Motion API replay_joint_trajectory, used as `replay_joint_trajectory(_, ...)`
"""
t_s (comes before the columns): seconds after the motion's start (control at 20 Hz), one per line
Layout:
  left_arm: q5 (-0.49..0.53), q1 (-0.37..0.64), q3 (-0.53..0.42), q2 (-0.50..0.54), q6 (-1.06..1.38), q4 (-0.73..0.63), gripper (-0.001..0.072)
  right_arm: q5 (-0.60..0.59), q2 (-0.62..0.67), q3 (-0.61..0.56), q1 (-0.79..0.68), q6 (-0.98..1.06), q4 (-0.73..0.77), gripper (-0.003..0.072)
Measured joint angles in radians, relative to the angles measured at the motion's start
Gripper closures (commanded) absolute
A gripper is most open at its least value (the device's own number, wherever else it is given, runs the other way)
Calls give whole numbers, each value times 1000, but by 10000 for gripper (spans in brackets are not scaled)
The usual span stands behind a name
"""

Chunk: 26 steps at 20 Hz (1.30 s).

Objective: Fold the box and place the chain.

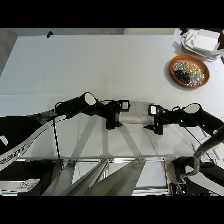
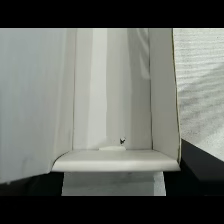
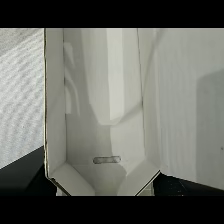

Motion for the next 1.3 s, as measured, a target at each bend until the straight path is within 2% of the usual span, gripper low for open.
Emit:
replay_joint_trajectory(1.2, -13, 0, 1, -1, -5, -1, 379, -27, 0, -1, 0, -48, 9, 364)
replay_joint_trajectory(1.25, -14, 0, 1, -1, -4, 0, 379, -27, 0, -1, 0, -49, 10, 355)
replay_joint_trajectory(1.3, -16, 0, 1, -1, -4, 0, 379, -27, 0, -1, 0, -49, 11, 165)
